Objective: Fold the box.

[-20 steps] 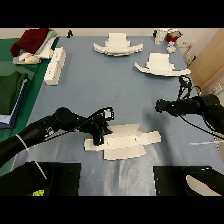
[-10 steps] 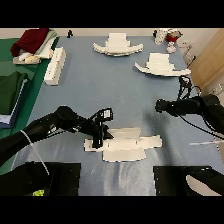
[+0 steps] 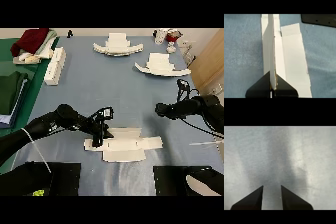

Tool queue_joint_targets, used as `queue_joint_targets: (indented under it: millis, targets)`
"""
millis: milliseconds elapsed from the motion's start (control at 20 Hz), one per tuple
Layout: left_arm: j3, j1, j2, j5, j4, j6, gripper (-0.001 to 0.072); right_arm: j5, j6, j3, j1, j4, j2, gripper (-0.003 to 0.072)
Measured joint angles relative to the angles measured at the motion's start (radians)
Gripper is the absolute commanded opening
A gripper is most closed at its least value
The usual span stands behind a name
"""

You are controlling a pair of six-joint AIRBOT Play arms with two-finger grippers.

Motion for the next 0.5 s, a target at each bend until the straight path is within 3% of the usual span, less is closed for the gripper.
queue_joint_targets:
  millis: [50, 150, 250, 500]
  targets:
    - [0.006, 0.005, 0.0, -0.014, 0.002, -0.002, 0.0015, -0.01, -0.009, 0.0, 0.0, 0.011, 0.0, 0.0316]
    - [0.013, 0.011, -0.001, -0.034, 0.0, -0.005, 0.0015, -0.024, -0.035, 0.0, 0.0, 0.048, 0.0, 0.0123]
    - [0.017, 0.013, -0.007, -0.044, -0.002, -0.006, 0.0016, -0.035, -0.058, 0.0, 0.0, 0.072, 0.0, 0.0033]
    - [0.021, 0.015, -0.026, -0.053, -0.007, -0.007, 0.0015, -0.052, -0.093, 0.0, 0.0, 0.105, 0.0, 0.0016]
